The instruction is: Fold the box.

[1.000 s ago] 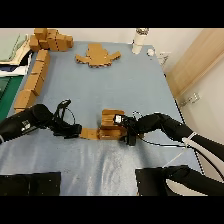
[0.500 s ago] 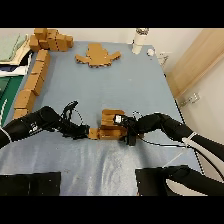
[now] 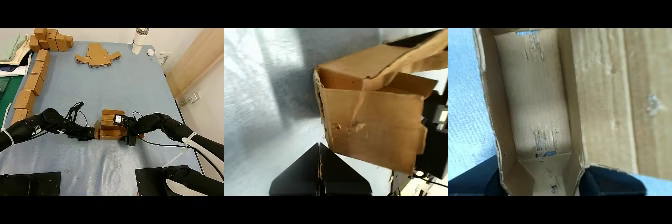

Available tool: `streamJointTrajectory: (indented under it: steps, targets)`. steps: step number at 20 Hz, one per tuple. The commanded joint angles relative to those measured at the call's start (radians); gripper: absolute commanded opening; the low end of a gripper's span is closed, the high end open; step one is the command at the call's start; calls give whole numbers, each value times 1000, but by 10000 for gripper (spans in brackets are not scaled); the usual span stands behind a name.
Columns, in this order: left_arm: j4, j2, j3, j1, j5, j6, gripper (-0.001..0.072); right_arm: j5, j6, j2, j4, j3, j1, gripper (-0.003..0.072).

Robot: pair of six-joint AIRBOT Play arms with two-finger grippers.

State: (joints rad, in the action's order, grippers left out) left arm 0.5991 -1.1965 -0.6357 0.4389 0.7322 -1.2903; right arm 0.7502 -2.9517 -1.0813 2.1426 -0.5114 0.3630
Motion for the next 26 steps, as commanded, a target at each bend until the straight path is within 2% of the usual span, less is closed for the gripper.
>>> streamJointTrajectory:
  steps: [1, 3, 8, 9, 10, 14, 15, 16, 17, 18, 23, 26]
  targets:
    - [-22, 0, -1, -5, -5, 15, 17, 0, 0, -1, 0, 0, 0, 497]
    - [-23, 0, -1, -34, 19, 15, 268, 0, 0, -1, 0, 0, 0, 497]
    - [-20, 0, -43, -63, 19, 19, 265, 0, 0, -1, 0, 0, 0, 497]
    - [-20, -1, -56, -63, 18, 23, 283, 0, 0, -1, 0, 0, 0, 497]
    - [-20, -1, -68, -62, 19, 34, 384, 0, 0, -1, 0, 0, 0, 497]
    - [-28, -1, -88, -62, 33, 74, 392, 0, 0, -1, 0, 0, 0, 498]
    - [-29, -3, -88, -61, 41, 74, 415, 0, 0, -1, 0, 0, 0, 497]
    - [-29, -8, -88, -59, 45, 74, 553, 0, 0, -1, 0, 0, 0, 497]
    - [-39, -16, -88, -58, 50, 77, 562, 0, 0, -1, 0, 0, 0, 497]
    - [-48, -26, -88, -58, 56, 84, 607, 0, 0, -1, 0, 0, 0, 497]
    - [-157, -88, -88, -58, 40, 90, 605, 0, 0, -1, 0, 0, 0, 497]
    - [-159, -92, -89, -58, 5, 85, 604, 0, 0, -1, 0, 0, 0, 497]
